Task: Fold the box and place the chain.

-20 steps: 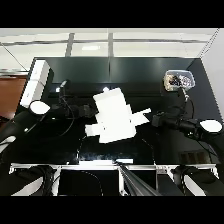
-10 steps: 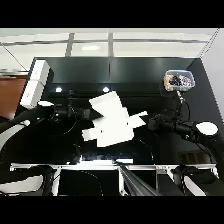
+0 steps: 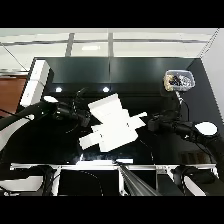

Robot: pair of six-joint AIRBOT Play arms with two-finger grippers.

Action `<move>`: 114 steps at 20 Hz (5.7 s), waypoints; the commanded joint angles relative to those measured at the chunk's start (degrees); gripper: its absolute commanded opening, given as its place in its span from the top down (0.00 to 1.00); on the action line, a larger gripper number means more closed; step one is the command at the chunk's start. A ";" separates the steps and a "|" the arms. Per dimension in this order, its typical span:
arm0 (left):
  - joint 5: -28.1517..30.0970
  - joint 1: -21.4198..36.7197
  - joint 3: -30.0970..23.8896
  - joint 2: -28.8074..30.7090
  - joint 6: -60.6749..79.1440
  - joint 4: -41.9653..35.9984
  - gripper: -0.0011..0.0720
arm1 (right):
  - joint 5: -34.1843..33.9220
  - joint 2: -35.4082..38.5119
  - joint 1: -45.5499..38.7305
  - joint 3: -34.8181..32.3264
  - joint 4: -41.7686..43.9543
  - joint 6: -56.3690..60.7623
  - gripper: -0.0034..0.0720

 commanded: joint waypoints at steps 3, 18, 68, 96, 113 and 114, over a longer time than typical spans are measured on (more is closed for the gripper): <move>-1.22 -0.81 3.87 0.66 1.73 6.62 0.95 | 6.69 0.04 -4.26 4.66 -14.75 9.57 0.07; 21.73 -21.49 2.58 12.74 13.64 15.08 0.95 | 19.19 0.04 -14.80 19.56 -25.20 10.95 0.07; 24.13 -21.40 2.60 6.47 15.96 17.38 0.95 | 2.27 -6.69 17.81 1.29 -29.86 -29.40 0.12; 23.96 -21.42 2.62 6.49 15.96 17.40 0.95 | -1.49 -7.04 17.09 7.74 -28.61 -30.21 0.11; 23.98 -21.40 2.67 6.49 15.98 17.40 0.95 | 2.01 -20.06 14.73 7.45 -18.86 -48.72 0.12; 23.96 -21.40 2.67 6.49 15.98 17.40 0.95 | 1.84 -20.17 14.32 7.43 -19.02 -48.72 0.12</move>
